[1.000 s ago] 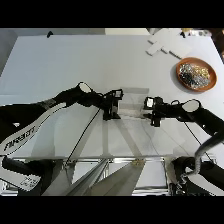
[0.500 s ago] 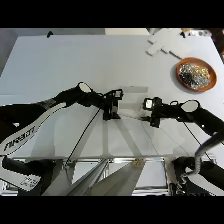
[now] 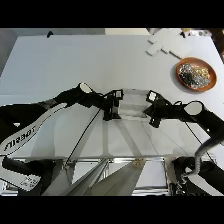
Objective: Fold the box and place the chain.
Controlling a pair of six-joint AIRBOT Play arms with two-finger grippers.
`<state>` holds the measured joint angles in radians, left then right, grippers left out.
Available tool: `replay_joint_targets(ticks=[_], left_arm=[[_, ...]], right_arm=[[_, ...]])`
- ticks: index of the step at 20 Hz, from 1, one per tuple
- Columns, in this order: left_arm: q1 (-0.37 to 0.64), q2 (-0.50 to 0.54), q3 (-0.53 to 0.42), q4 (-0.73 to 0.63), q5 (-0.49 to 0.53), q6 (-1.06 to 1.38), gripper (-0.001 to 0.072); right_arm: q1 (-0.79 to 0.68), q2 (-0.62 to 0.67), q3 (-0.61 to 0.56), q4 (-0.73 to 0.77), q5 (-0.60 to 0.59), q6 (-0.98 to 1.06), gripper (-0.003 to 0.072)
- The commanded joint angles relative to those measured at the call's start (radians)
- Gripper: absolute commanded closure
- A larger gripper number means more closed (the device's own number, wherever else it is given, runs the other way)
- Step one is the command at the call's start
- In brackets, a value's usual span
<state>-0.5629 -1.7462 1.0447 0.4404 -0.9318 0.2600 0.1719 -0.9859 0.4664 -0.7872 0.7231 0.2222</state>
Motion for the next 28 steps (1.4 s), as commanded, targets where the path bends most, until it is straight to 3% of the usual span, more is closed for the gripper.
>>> replay_joint_targets(ticks=[1,5,9,14,18,21,28], left_arm=[[0.0,0.0,0.0,0.002,0.0,0.002,0.0577],[0.0,0.0,0.0,0.002,0.0,0.002,0.0577],[0.0,0.0,0.0,0.002,0.0,0.001,0.0577],[0.0,0.0,0.0,0.002,0.0,0.002,0.0577],[0.0,0.0,0.0,0.002,0.0,0.001,0.0577],[0.0,0.0,0.0,0.002,0.0,0.002,0.0577],[0.0,0.0,0.0,0.002,0.0,0.001,0.0577]], right_arm=[[-0.001,0.106,0.0,-0.109,0.01,0.497,0.0672],[-0.025,0.256,0.0,-0.426,0.079,0.934,0.0673],[-0.205,0.301,0.0,-0.49,0.16,1.212,0.0673],[-0.299,0.236,0.0,-0.493,0.182,1.24,0.0673],[-0.299,0.129,0.0,-0.308,0.159,1.17,0.0673],[-0.299,0.042,0.0,-0.322,0.143,1.165,0.0673],[-0.298,-0.017,-0.006,-0.3,0.126,1.149,0.0673]])
